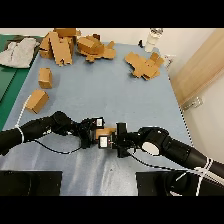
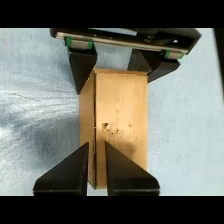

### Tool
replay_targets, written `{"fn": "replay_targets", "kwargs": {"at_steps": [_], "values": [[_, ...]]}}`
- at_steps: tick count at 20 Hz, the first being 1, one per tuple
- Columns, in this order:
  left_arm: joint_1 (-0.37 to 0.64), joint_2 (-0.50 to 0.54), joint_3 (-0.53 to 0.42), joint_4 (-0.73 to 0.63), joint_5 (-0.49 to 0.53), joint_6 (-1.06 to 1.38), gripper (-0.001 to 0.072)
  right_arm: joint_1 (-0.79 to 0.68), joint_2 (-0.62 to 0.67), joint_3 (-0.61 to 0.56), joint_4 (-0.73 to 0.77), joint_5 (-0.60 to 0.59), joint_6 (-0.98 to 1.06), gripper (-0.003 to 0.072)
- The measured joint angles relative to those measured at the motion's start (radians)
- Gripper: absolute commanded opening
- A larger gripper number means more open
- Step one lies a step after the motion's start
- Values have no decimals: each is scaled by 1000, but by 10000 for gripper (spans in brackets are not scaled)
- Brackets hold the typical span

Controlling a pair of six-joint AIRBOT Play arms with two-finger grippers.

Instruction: Fold the box.

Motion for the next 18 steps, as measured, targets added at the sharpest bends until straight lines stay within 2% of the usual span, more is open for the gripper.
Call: {"fn": "replay_targets", "kwargs": {"at_steps": [4, 5, 6, 8, 10, 12, 15, 18], "values": [[0, 0, 0, -2, 0, 0, 285, 0, 50, 16, 15, 18, 56, 171], [0, 0, 0, -2, 0, 0, 286, -1, 81, 24, 11, 19, 105, 133], [0, 0, 0, -2, 1, 0, 286, -3, 117, 31, -2, 19, 168, 0], [0, 0, 0, -3, 1, 0, 286, -28, 198, 39, -54, 22, 399, 2], [0, 0, 0, -3, 1, 0, 286, -81, 270, 26, -111, 32, 729, 2], [0, 0, 0, -3, 2, 0, 286, -152, 329, -26, -89, 28, 1057, 2], [0, 0, 0, -3, 1, 0, 285, -202, 355, -135, 182, -60, 1290, 1], [0, 0, 0, -3, 1, 0, 286, -197, 323, -223, 519, -165, 1276, 2]]}}
